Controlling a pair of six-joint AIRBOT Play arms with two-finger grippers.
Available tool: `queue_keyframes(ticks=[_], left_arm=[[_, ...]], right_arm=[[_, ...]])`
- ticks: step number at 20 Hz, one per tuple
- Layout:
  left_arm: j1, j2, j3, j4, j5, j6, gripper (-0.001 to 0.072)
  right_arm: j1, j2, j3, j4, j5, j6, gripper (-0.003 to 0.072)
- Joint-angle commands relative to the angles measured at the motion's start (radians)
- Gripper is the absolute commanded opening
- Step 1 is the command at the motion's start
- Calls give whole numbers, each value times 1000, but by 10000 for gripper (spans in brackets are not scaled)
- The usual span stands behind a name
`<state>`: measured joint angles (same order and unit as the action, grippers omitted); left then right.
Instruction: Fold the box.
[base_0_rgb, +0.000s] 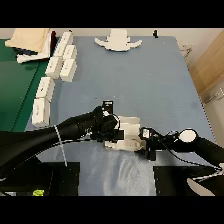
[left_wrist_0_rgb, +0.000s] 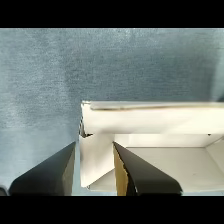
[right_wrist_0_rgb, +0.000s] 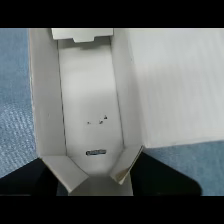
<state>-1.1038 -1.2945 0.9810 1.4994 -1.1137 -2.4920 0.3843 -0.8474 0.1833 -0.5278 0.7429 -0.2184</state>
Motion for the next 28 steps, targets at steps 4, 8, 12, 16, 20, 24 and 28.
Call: queue_keyframes(ticks=[4,8,12,16,20,24,28], left_arm=[[-12,-13,14,18,60,-15,352],[-13,-53,14,-59,34,-11,381],[-11,-56,14,-55,-8,-11,380],[-12,-57,14,-40,-11,-12,380],[-12,-76,14,-25,-1,-12,379],[-12,-116,14,-24,16,-14,376],[-12,-120,14,5,14,-14,15]], right_arm=[[0,0,0,0,0,0,595],[0,0,0,0,0,0,595],[0,0,0,0,0,0,595],[0,0,0,0,0,0,595],[0,0,0,0,0,0,595],[0,0,0,0,0,0,595],[0,0,0,0,0,0,595]])
